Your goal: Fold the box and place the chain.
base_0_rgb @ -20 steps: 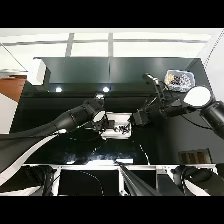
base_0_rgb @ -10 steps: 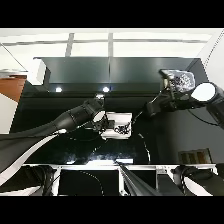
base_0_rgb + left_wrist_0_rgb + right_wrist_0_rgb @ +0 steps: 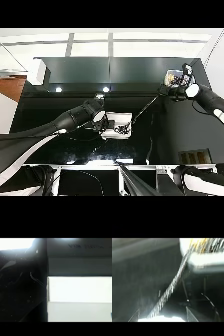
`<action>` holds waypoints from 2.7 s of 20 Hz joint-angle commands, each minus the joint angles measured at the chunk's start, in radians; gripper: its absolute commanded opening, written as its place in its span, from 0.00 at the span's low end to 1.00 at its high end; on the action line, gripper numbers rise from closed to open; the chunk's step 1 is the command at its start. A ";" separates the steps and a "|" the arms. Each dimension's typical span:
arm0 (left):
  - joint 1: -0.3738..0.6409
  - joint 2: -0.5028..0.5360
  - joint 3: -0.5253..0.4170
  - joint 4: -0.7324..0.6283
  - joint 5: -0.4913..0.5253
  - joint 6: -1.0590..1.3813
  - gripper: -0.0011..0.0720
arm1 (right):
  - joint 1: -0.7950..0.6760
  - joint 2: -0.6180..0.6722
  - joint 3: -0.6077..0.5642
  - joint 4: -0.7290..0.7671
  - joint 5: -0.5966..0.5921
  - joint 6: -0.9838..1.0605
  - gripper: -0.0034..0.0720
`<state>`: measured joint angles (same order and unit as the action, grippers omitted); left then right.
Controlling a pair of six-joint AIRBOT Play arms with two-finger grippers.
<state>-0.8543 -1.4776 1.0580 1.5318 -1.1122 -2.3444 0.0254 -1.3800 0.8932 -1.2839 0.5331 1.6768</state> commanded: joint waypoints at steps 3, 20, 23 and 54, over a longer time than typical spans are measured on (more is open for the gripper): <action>-0.001 0.000 0.000 -0.004 0.000 0.000 0.05 | -0.006 -0.187 0.137 -0.010 -0.037 0.114 0.85; 0.000 0.000 0.000 -0.006 -0.020 0.003 0.05 | -0.087 0.432 0.252 -0.007 0.434 -0.228 0.10; 0.000 0.000 0.000 -0.006 -0.024 0.006 0.05 | -0.084 0.578 0.362 0.037 0.579 -0.251 0.10; -0.001 0.000 0.000 -0.003 -0.021 0.006 0.05 | 0.382 0.455 -0.046 0.592 0.584 -0.369 0.10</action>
<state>-0.8547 -1.4776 1.0584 1.5288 -1.1347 -2.3386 0.3985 -0.8791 0.8890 -0.6769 1.1343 1.3052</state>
